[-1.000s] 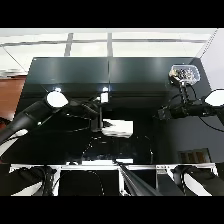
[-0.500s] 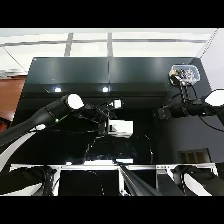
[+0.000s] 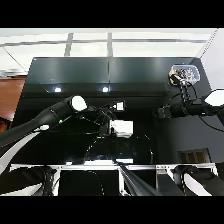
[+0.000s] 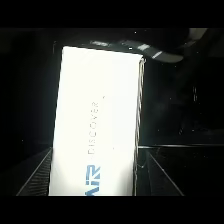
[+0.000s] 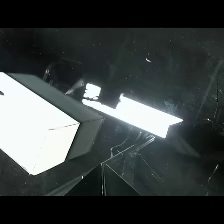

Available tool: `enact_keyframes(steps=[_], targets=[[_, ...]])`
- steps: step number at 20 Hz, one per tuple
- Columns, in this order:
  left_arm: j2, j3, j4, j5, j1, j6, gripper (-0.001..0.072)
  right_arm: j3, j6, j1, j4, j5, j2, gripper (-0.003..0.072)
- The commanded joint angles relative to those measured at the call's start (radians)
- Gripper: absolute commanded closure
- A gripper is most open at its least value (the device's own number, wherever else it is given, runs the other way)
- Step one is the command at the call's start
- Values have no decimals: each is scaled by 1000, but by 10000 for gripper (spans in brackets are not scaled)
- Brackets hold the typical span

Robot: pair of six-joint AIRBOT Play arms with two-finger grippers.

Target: Fold the box and place the chain.

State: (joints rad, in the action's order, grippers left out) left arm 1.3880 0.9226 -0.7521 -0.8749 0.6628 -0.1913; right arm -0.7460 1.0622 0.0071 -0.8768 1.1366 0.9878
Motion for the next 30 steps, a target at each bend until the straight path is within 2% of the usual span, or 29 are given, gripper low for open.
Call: enact_keyframes(steps=[1, 9, 11, 12, 14, 15, 16, 20, 22, 24, 25, 27, 30], targets=[[2, 10, -16, -3, 22, -1, -5, 0, 0, -1, 0, 0, -1, 672], [47, 60, -410, 8, 137, -384, 8, 1, 0, -1, 0, -2, -1, 671], [47, 98, -536, -18, 166, -549, 115, 1, 0, -1, 0, -9, -1, 672], [47, 131, -586, -62, 175, -614, 115, 1, 0, -1, 0, -15, -1, 671], [46, 220, -673, -190, 175, -728, 336, 1, 1, -1, 0, -16, -1, 671], [44, 266, -692, -253, 158, -766, 359, 2, 4, -1, 1, -16, -1, 671], [35, 309, -690, -309, 127, -768, 360, 2, 5, -1, 1, -16, -1, 672], [-45, 423, -702, -370, -77, -813, 360, 2, 9, -1, 1, -16, -1, 671], [-81, 485, -740, -401, -216, -867, 360, 2, 11, -1, 1, -17, -1, 672], [-88, 579, -740, -475, -371, -940, 359, 2, 16, -1, 1, -23, -1, 671], [-87, 627, -739, -479, -450, -977, 359, 2, 19, -1, 1, -25, -1, 671], [-72, 706, -739, -423, -588, -1007, 359, 2, 29, -1, 1, -39, 0, 672], [6, 774, -709, -228, -783, -1076, 359, 2, 42, -1, 0, -61, 0, 671]])
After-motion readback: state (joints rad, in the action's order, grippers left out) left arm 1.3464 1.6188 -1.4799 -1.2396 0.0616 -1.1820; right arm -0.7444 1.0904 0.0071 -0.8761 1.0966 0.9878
